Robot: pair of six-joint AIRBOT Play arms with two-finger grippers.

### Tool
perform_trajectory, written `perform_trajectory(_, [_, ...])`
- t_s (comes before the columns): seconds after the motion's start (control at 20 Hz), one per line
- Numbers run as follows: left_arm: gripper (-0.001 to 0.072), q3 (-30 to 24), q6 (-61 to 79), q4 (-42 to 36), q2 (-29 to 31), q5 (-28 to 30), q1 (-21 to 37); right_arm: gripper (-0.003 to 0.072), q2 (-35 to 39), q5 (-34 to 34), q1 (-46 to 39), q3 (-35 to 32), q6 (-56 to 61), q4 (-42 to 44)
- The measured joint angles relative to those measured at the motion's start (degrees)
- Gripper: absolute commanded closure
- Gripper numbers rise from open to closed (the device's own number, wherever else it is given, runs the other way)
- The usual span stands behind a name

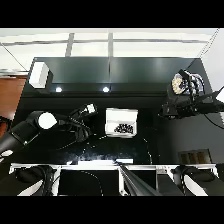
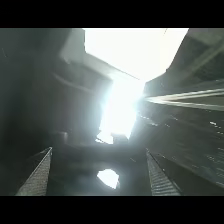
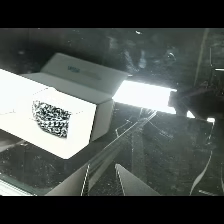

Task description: Fold the box and place the chain.

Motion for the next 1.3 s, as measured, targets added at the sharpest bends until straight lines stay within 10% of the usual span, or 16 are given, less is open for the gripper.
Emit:
perform_trajectory(0.35, [-0.0008,0.1,9.5,-0.6,-3.0,4.5,-0.2,0.0483,0.0,0.0,0.0,0.0,0.3,-0.2])
perform_trajectory(0.75, [-0.0009,3.7,24.8,-13.5,-11.3,-7.7,11.0,0.0483,0.0,0.0,0.0,0.0,0.2,-0.2])
perform_trajectory(1.3, [-0.0008,6.3,42.6,-28.0,-20.3,-9.6,7.4,0.0483,0.0,0.0,0.2,0.0,0.2,0.1])
